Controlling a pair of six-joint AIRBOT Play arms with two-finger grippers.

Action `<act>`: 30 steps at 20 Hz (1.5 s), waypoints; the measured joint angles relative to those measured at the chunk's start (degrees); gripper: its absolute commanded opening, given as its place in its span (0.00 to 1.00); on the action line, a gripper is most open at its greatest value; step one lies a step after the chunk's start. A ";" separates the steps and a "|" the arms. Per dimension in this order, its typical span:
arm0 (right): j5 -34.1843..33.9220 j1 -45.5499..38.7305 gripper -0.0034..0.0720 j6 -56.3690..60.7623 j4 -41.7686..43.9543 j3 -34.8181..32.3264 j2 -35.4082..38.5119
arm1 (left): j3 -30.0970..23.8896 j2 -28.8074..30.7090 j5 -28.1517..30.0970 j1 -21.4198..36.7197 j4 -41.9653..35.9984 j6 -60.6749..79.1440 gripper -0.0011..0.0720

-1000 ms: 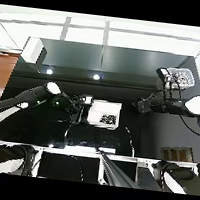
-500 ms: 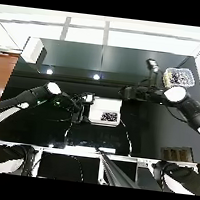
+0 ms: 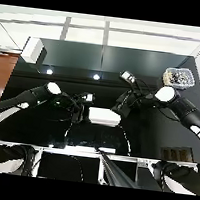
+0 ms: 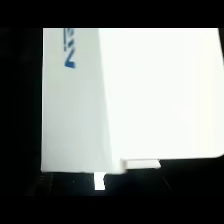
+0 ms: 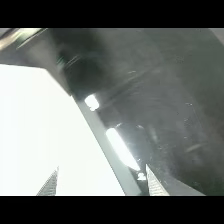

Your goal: Fold the box and place the chain.

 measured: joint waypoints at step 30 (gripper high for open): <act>3.96 2.56 0.44 -7.78 -0.85 -1.38 -0.24 | 0.02 0.00 -0.37 0.02 0.20 0.02 0.50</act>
